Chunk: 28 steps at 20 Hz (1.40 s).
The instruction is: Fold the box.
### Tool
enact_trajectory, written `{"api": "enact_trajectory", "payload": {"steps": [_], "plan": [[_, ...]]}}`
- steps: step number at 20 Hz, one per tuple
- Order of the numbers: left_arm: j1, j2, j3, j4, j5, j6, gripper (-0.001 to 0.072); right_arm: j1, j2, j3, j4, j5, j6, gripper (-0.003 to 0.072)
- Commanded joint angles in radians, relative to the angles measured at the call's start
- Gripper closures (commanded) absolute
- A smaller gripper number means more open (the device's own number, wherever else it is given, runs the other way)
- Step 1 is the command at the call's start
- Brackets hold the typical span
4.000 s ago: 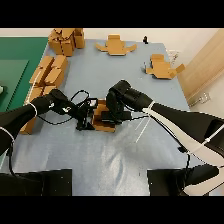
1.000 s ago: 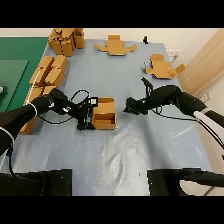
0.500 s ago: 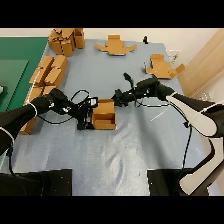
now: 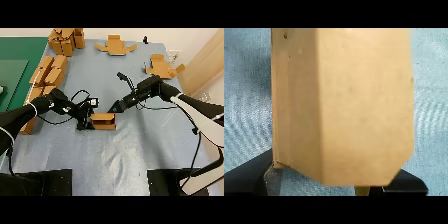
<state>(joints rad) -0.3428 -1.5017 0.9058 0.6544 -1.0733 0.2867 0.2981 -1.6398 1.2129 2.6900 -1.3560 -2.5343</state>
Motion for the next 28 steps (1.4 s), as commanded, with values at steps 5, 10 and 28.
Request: {"api": "enact_trajectory", "payload": {"steps": [5, 10, 28], "plan": [[0.000, 0.000, 0.000, 0.004, 0.000, -0.023, 0.0600, 0.039, 0.182, -0.235, 0.011, 0.335, -0.244, 0.0682], [0.000, 0.000, 0.000, 0.003, -0.002, -0.027, 0.0600, 0.153, 0.215, -0.254, -0.040, 0.468, -0.470, 0.0680], [0.000, 0.000, 0.000, 0.003, 0.000, -0.042, 0.0600, 0.172, 0.287, -0.243, -0.163, 0.482, -0.469, 0.0394]]}}
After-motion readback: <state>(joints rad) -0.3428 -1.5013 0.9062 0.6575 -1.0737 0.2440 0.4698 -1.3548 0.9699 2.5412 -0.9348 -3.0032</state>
